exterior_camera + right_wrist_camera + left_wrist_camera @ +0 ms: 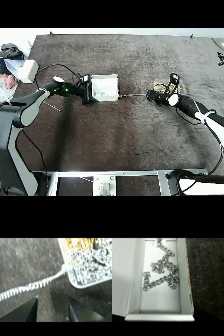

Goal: Fold the box and place the chain.

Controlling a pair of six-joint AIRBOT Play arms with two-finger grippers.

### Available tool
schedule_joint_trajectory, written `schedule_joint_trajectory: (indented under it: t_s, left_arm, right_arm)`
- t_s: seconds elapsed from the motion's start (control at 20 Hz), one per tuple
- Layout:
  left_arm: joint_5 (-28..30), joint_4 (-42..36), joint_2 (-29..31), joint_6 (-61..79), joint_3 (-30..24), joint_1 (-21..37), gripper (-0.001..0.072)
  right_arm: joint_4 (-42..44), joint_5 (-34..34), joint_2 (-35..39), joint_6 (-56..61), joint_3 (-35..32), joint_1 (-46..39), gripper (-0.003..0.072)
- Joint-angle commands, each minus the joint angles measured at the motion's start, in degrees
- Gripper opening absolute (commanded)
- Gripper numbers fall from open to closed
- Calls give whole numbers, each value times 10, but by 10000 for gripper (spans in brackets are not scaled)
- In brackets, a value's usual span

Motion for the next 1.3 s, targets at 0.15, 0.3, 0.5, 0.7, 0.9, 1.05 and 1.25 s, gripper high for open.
schedule_joint_trajectory:
  t_s: [0.15, 0.3, 0.5, 0.7, 0.9, 1.05, 1.25]
  left_arm:
    - [0, 0, 0, 0, 0, 0, 466]
    - [0, 0, 0, 0, 0, 0, 466]
    - [0, 0, 0, 0, 0, 0, 466]
    - [0, 0, 0, 0, 0, 0, 466]
    - [0, 0, 0, 0, 0, 0, 466]
    - [0, 0, 0, 0, 0, 0, 466]
    - [0, -2, 0, 0, 0, 0, 466]
  right_arm:
    - [93, -81, -54, 10, 21, 6, 267]
    - [92, -97, -60, 10, 31, 31, 56]
    - [85, -130, -5, 9, 31, 90, -16]
    - [68, -168, 90, 5, 32, 183, -16]
    - [36, -203, 120, 5, 96, 269, -16]
    - [16, -203, 97, 5, 153, 303, -16]
    - [17, -203, 35, 6, 204, 335, -16]
